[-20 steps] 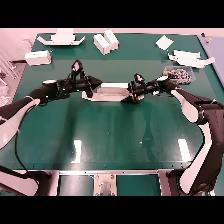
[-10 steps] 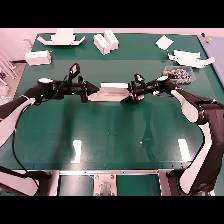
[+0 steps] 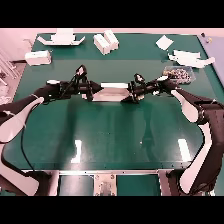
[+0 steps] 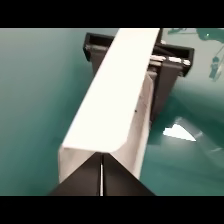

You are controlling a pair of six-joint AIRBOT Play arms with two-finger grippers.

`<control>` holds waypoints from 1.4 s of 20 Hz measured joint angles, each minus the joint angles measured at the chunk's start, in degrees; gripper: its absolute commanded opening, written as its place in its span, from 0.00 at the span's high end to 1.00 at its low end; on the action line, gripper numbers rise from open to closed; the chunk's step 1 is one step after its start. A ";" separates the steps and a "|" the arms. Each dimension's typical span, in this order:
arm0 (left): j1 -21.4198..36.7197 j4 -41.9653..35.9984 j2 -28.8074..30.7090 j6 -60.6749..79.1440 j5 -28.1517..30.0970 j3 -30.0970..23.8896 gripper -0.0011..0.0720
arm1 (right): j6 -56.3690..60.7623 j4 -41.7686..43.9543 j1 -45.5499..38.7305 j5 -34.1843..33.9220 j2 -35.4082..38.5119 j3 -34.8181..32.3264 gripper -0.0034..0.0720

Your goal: Fold the box and place the chain.

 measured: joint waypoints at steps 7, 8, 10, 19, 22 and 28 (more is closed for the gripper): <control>-2.51 -0.98 -4.13 0.17 4.39 8.59 0.96 | 0.02 0.00 0.00 0.00 0.02 0.00 0.26; -2.56 -0.96 -4.37 0.20 5.22 9.25 0.96 | 0.02 0.00 0.00 0.00 0.00 0.00 0.26; -2.71 -1.05 -5.09 0.37 6.99 10.54 0.96 | 0.00 0.00 0.00 0.00 0.00 0.00 0.26; -2.80 -0.42 -10.75 -1.31 9.81 14.45 0.96 | 0.00 0.00 0.00 0.02 0.02 0.00 0.26; -2.84 0.83 -11.82 -2.84 9.68 14.69 0.96 | 0.00 -0.02 0.00 0.04 0.02 0.00 0.26; -2.82 3.23 -12.94 -5.68 8.46 14.84 0.96 | 0.07 -0.02 -0.02 0.02 0.00 0.00 0.26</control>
